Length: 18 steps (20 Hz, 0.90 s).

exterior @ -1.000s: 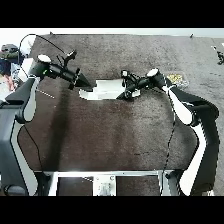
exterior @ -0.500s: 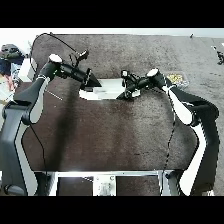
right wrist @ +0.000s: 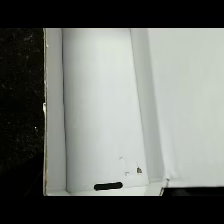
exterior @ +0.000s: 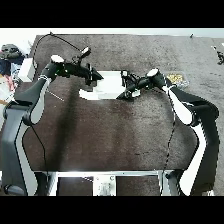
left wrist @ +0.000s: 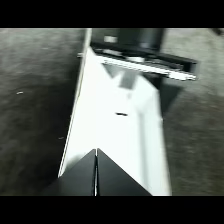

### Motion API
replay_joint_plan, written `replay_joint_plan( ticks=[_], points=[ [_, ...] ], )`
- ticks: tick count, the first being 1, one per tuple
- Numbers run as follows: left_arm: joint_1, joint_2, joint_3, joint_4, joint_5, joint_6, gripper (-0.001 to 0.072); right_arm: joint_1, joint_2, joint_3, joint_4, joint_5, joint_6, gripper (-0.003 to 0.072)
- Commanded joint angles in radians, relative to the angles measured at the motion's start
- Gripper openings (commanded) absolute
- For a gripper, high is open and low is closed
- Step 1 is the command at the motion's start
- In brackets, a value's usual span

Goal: Fold the box and place the chain.

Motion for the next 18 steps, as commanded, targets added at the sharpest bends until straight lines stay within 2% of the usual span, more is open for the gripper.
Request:
replay_joint_plan(
  ticks=[1, 4, 7, 18],
  points=[
    [0.000, 0.000, -0.047, 0.016, 0.098, -0.007, 0.0011, 0.000, -0.001, 0.000, 0.000, 0.000, 0.000, 0.0471],
    [0.000, 0.000, -0.108, 0.026, 0.153, -0.006, 0.0011, 0.001, -0.001, 0.000, 0.000, 0.000, 0.000, 0.0471],
    [0.000, 0.000, -0.131, 0.029, 0.159, -0.006, 0.0012, 0.001, -0.001, 0.000, 0.000, 0.000, 0.000, 0.0471],
    [0.002, 0.024, -0.130, 0.033, 0.138, 0.037, 0.0010, 0.001, -0.001, 0.000, 0.000, 0.000, 0.000, 0.0471]
  ],
)
